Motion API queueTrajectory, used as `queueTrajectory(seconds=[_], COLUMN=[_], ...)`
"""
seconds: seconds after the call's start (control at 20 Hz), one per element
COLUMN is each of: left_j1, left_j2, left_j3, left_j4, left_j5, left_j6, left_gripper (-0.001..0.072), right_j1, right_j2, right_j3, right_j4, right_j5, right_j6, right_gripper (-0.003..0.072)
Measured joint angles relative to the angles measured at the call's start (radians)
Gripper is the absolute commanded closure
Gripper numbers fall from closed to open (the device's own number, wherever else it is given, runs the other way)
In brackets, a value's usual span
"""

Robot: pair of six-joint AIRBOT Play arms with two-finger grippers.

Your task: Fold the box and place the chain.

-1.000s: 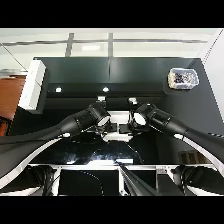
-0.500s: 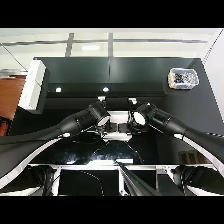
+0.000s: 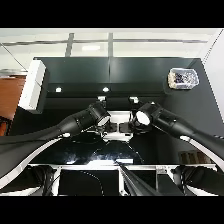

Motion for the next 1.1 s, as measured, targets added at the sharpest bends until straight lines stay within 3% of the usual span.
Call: queueTrajectory(seconds=[0.3,0.65,0.85,1.1], left_j1=[0.000,0.000,0.000,0.000], left_j2=[0.000,0.000,0.000,0.000], left_j3=[0.000,0.000,0.000,0.000], left_j4=[0.000,0.000,0.000,0.000], left_j5=[0.000,0.000,-0.002,-0.002], left_j6=[0.000,0.000,-0.001,-0.001], left_gripper=[0.0681,0.0681,0.0681,0.0681], right_j1=[-0.053,-0.077,-0.171,-0.390], right_j2=[0.138,0.133,0.137,0.131], right_j3=[-0.002,0.011,0.107,0.189], right_j4=[-0.028,-0.028,-0.100,-0.275], right_j5=[0.075,0.049,0.098,0.106], right_j6=[-0.056,-0.074,-0.109,-0.175], right_gripper=[0.0278,0.0278,0.0278,0.0278])
